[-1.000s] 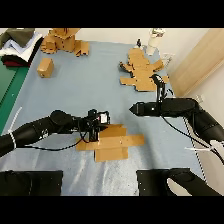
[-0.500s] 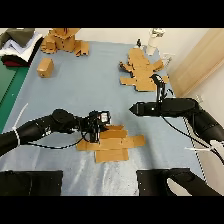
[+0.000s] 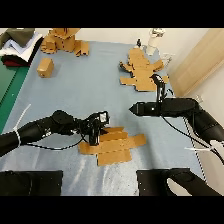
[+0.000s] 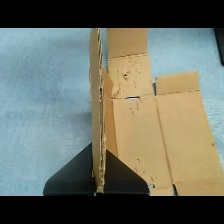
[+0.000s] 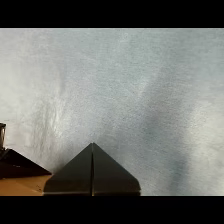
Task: Fold the box.
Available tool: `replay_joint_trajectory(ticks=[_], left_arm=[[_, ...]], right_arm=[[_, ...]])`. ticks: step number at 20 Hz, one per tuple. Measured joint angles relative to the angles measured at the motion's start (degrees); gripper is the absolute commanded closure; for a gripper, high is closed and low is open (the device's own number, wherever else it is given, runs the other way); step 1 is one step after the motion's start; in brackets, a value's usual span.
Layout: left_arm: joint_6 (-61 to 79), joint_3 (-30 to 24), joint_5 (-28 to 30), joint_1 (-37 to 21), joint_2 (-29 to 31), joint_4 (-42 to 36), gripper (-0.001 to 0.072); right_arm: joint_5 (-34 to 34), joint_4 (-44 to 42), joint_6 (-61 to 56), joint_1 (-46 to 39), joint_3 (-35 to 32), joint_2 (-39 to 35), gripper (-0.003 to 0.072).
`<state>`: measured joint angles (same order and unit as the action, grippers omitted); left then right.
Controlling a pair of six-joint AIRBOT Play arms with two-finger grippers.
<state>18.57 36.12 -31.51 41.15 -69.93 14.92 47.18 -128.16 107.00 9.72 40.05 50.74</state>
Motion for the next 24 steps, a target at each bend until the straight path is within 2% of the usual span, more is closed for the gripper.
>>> replay_joint_trajectory(ticks=[4,13,18,24], left_arm=[[-0.79,-0.20,-2.58,0.74,0.42,0.37,0.0695],[-2.97,-0.11,-3.61,0.57,1.81,1.03,0.0695],[-3.41,-0.11,-6.05,-0.02,2.34,1.11,0.0695],[-3.69,-0.09,-6.97,-0.13,1.01,1.66,0.0695]], right_arm=[[0.00,-0.15,0.00,0.00,0.00,0.00,0.0684],[0.28,-0.24,0.00,0.00,0.00,0.00,0.0684],[0.39,-0.24,0.00,0.00,0.00,0.00,0.0684],[0.44,-0.39,0.00,0.00,0.00,0.00,0.0684]])
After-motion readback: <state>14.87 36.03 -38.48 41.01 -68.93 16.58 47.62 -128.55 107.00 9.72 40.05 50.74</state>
